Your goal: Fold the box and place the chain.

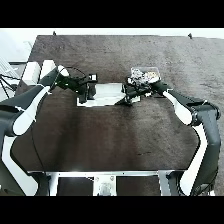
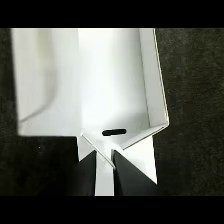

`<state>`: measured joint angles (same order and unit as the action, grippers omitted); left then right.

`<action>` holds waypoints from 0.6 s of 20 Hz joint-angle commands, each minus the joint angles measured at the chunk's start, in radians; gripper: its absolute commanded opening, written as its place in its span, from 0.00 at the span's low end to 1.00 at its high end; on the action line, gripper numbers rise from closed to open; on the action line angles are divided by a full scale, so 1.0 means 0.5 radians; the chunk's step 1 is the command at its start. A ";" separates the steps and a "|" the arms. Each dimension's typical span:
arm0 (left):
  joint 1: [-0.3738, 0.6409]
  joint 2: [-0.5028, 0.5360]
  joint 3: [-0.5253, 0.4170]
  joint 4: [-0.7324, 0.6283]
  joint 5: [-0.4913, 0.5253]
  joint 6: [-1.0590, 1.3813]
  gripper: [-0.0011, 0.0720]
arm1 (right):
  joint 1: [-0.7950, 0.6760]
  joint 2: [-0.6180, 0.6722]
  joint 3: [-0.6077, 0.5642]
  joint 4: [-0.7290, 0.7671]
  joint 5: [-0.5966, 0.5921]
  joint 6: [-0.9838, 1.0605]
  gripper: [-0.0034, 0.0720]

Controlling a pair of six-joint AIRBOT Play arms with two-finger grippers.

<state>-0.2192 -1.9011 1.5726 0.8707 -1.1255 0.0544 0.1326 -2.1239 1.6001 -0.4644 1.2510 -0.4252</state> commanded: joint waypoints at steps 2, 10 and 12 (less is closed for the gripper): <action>-0.001 0.000 -0.001 -0.116 -0.045 0.076 0.19 | 0.002 -0.002 -0.001 0.002 -0.002 0.003 0.68; 0.002 0.000 -0.001 -0.025 -0.029 0.099 0.41 | 0.002 -0.002 -0.001 0.002 -0.002 0.003 0.68; 0.002 0.000 -0.001 -0.020 -0.027 0.102 0.41 | 0.002 -0.002 -0.001 0.002 -0.002 0.003 0.68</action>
<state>-0.2195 -1.9003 1.5726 0.8352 -1.1431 0.1028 0.1333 -2.1239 1.6001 -0.4664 1.2522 -0.4259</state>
